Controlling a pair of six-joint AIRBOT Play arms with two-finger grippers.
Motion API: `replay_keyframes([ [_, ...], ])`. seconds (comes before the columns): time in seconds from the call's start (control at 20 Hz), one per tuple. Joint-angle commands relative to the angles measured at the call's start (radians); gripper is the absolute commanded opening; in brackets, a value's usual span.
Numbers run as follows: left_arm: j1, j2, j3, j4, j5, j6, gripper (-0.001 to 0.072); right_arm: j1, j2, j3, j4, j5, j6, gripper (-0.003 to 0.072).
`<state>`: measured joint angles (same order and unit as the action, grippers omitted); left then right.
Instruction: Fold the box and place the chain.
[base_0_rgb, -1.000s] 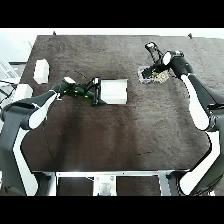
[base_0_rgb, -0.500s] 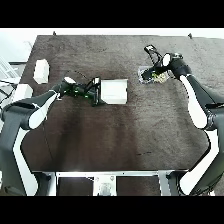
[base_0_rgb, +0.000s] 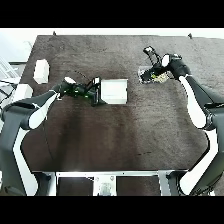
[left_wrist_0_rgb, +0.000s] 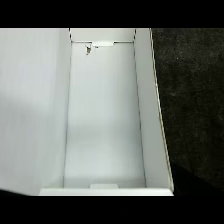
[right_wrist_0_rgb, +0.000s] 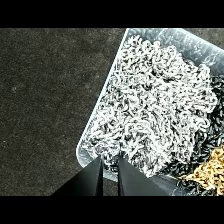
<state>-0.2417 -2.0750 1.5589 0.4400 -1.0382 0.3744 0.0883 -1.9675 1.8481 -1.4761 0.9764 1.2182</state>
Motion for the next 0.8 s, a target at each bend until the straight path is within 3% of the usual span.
replay_keyframes([
  [0.0,0.001,-0.001,0.0,0.001,0.002,0.0,0.0472,0.003,0.016,0.001,0.003,0.004,0.0,0.001],
  [0.4,0.001,-0.001,0.0,0.0,0.002,0.001,0.0472,0.003,0.22,0.008,0.003,0.0,0.01,0.001],
  [0.75,0.001,-0.001,0.0,0.0,0.002,0.0,0.0472,0.05,0.587,0.026,0.002,-0.028,0.03,0.001],
])
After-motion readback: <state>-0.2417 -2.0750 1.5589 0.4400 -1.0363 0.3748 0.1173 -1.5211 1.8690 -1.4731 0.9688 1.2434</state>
